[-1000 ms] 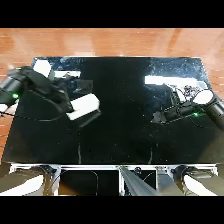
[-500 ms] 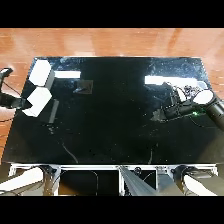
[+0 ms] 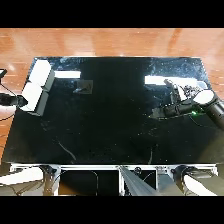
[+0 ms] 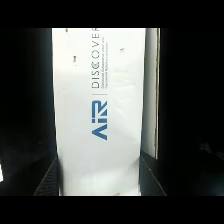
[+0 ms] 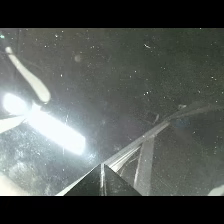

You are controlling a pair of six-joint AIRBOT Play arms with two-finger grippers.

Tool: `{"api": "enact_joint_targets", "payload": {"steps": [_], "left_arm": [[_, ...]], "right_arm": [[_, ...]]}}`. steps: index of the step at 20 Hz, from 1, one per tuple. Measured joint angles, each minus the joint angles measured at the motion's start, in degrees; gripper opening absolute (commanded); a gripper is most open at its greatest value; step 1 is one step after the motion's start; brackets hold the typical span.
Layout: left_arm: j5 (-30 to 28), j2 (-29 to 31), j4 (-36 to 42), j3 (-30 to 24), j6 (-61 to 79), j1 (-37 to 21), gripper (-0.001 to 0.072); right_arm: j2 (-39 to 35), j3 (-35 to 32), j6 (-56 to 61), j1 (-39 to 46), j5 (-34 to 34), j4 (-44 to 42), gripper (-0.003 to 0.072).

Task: Fold the box and place the chain.

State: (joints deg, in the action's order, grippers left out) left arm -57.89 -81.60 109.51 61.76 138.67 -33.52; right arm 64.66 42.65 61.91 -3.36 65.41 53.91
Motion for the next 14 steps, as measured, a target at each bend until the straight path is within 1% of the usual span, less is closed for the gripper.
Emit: {"api": "enact_joint_targets", "payload": {"steps": [1, 2, 3, 5, 7, 9, 10, 11, 12, 13, 14], "left_arm": [[0.35, -0.24, 0.00, 0.00, 0.24, 0.04, 0.0093], [0.76, -0.44, 0.00, 0.00, 0.42, 0.15, 0.0417], [1.38, -0.55, -0.02, 0.00, 0.44, 0.22, 0.0606], [1.57, -0.57, -0.50, 0.31, -0.17, 0.44, 0.0615], [1.36, -0.20, -1.97, 1.73, -2.69, 0.61, 0.0614], [-0.50, 0.46, -2.95, 4.13, -4.55, 0.74, 0.0611], [-1.97, 0.81, -2.62, 5.81, -5.22, 0.92, 0.0592], [-3.85, 1.07, -1.53, 7.56, -5.70, 1.20, 0.0528], [-5.92, 1.25, 0.11, 9.70, -6.49, 1.77, 0.0264], [-8.07, 1.42, 1.77, 11.85, -7.87, 2.64, 0.0016], [-10.75, 1.53, 3.65, 14.21, -9.99, 4.04, 0.0017]], "right_arm": [[0.00, 0.00, -0.02, 0.00, -0.13, -0.04, 0.0038], [0.00, 0.00, 0.00, 0.00, -0.15, -0.20, 0.0039], [0.00, 0.00, 0.00, 0.00, -0.15, -0.33, 0.0039], [0.00, 0.00, 0.00, 0.00, -0.17, -0.39, 0.0039], [-0.02, 0.00, 0.00, 0.00, -0.15, -0.33, 0.0039], [-0.07, 0.11, -0.02, 0.00, -0.02, 0.04, 0.0040], [-0.07, 0.44, 0.00, 0.00, -0.02, 0.09, 0.0040], [-0.07, 1.20, 0.00, 0.00, 0.04, 0.09, 0.0040], [-0.07, 2.43, 0.11, 0.00, -0.09, 0.13, 0.0040], [-0.07, 4.46, 0.76, 0.00, -0.37, 0.11, 0.0040], [-0.07, 7.04, 1.73, -0.17, -0.59, 0.48, 0.0040]]}}
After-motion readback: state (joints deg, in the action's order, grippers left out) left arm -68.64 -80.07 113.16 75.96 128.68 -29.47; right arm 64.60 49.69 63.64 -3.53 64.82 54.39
